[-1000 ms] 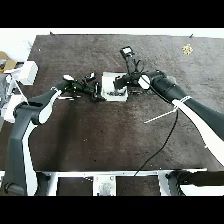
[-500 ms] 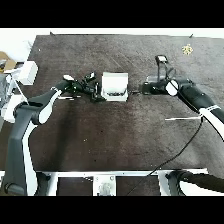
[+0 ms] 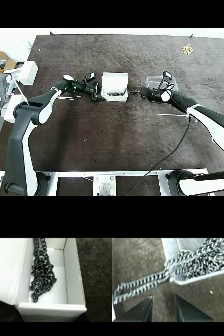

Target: Fold the box and place the chain.

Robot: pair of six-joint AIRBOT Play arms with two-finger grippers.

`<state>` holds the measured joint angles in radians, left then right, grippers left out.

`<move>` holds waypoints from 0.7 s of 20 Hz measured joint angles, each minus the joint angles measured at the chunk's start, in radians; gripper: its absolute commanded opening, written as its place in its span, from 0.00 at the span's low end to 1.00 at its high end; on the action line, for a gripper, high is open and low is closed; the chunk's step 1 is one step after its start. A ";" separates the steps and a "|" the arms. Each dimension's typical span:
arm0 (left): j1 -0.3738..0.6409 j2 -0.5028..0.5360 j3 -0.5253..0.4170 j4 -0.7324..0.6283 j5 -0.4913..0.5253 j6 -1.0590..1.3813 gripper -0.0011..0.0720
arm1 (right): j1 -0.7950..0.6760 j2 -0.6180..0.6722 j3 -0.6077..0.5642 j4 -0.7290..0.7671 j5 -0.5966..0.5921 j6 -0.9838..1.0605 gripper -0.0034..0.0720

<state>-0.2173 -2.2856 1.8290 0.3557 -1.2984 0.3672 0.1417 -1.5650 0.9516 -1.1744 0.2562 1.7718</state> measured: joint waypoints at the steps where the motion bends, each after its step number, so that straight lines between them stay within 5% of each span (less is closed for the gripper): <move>1: 0.000 0.000 0.000 0.000 0.000 0.000 0.50 | 0.001 -0.016 0.011 0.013 -0.017 0.001 0.46; 3: 0.000 0.000 0.000 0.000 0.000 0.000 0.50 | 0.000 -0.035 0.031 0.033 -0.043 0.002 0.46; 5: 0.000 0.000 0.000 0.000 0.000 0.000 0.50 | -0.008 -0.045 0.044 0.044 -0.054 0.010 0.26; 8: 0.000 0.000 0.000 0.000 0.000 0.000 0.50 | -0.021 -0.053 0.053 0.053 -0.048 0.019 0.23; 9: 0.000 0.000 0.000 0.000 0.000 0.000 0.50 | -0.023 -0.053 0.055 0.055 -0.043 0.025 0.05; 14: 0.000 0.000 0.000 0.000 0.000 0.000 0.50 | -0.012 -0.037 0.058 0.060 -0.007 0.043 0.05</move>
<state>-0.2173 -2.2856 1.8290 0.3553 -1.2984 0.3668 0.1295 -1.6016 1.0096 -1.1149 0.2489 1.8145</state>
